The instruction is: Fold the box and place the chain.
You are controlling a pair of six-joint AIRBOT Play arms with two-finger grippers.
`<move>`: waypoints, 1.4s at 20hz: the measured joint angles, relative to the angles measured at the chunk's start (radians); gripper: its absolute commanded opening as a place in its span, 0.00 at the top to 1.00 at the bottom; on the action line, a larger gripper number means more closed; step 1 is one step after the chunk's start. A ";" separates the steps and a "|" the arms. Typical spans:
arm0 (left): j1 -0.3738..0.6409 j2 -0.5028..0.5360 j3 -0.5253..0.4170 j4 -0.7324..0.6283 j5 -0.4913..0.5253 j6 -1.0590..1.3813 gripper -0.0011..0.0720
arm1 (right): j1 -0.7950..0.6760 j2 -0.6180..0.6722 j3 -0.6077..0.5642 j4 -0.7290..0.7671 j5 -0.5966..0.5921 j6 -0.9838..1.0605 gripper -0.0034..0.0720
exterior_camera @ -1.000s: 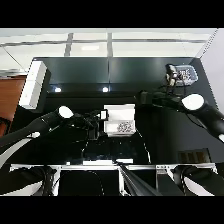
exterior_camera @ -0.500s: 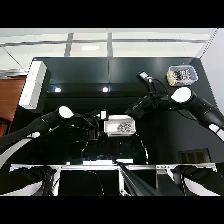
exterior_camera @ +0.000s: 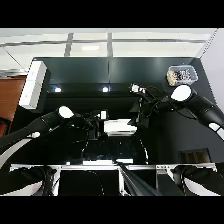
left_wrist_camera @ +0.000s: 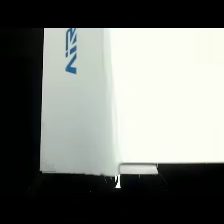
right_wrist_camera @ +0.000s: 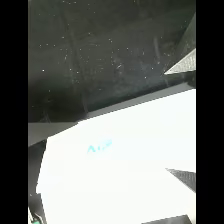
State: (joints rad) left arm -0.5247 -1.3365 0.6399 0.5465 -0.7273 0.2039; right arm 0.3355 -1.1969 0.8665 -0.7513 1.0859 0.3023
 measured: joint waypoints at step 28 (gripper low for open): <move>0.000 0.000 0.000 0.002 -0.002 0.003 0.45 | 0.078 0.025 -0.040 -0.090 0.028 -0.066 0.94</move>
